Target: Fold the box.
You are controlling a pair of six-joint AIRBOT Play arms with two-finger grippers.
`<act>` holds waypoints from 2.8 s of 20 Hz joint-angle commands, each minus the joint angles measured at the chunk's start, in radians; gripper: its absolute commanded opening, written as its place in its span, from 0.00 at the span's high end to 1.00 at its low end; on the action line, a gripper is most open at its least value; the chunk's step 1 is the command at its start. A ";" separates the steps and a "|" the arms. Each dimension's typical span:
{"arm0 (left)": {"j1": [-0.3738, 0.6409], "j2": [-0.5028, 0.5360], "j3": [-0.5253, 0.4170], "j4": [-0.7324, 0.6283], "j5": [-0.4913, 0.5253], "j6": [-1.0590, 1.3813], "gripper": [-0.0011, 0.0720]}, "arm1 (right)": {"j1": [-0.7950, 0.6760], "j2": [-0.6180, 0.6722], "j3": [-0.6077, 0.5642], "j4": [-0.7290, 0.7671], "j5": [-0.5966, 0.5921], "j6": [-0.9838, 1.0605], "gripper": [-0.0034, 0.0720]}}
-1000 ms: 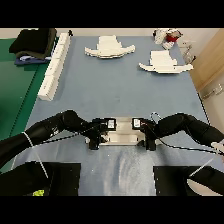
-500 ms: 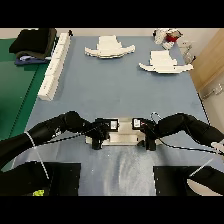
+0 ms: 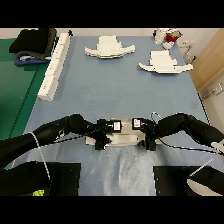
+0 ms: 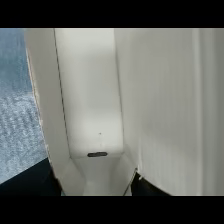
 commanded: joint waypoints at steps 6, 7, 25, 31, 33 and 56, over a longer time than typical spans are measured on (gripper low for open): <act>-0.002 -0.002 0.001 -0.001 0.019 -0.056 0.40 | 0.000 -0.001 0.001 0.001 0.000 0.001 0.29; -0.002 -0.002 0.001 -0.001 0.018 -0.057 0.44 | 0.000 -0.001 0.001 0.001 0.000 0.001 0.29; 0.573 0.290 -0.006 0.391 -0.438 -1.238 0.97 | 0.000 -0.001 0.000 0.001 0.000 0.001 0.29; 0.601 0.260 -0.117 0.258 -0.434 -1.248 0.97 | 0.000 -0.001 0.001 0.001 0.000 0.001 0.29; 0.548 0.236 -0.173 0.135 -0.366 -1.195 0.97 | 0.000 -0.001 0.001 0.001 0.000 0.000 0.29; 0.303 0.190 -0.162 -0.225 -0.230 -1.085 0.96 | 0.000 -0.001 0.001 0.001 0.000 0.001 0.29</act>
